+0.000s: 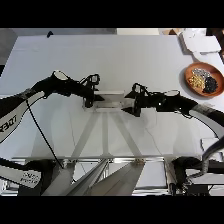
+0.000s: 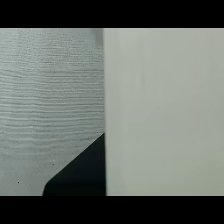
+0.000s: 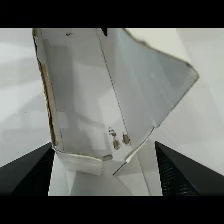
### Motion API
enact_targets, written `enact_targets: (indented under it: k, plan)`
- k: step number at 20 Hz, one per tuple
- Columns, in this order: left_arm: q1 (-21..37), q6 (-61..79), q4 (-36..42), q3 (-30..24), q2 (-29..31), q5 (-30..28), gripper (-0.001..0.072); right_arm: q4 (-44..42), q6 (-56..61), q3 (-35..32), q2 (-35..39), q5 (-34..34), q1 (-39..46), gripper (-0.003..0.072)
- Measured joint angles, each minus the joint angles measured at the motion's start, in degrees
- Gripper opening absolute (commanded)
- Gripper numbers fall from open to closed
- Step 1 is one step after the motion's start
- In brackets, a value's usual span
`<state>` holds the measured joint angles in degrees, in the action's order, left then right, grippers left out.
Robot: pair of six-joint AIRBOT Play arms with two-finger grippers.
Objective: Fold the box and place the chain.
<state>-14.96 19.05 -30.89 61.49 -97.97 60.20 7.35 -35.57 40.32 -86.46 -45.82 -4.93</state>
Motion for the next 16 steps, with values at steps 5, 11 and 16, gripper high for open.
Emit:
enact_targets:
  k: [5, 11, 16]
  plan:
    - [0.00, 0.04, -0.02, 0.02, 0.00, -0.02, 0.0012, 1.75, -2.51, 3.48, -3.56, -3.78, 0.11, 0.0708]
    - [0.02, 0.04, 0.00, 0.04, 0.00, -0.02, 0.0012, 6.01, -0.68, 6.78, -6.12, -5.95, -0.44, 0.0708]
    - [0.02, 0.04, -0.02, 0.04, 0.00, 0.00, 0.0012, 7.19, 0.42, 7.30, -6.45, -4.61, -1.42, 0.0708]
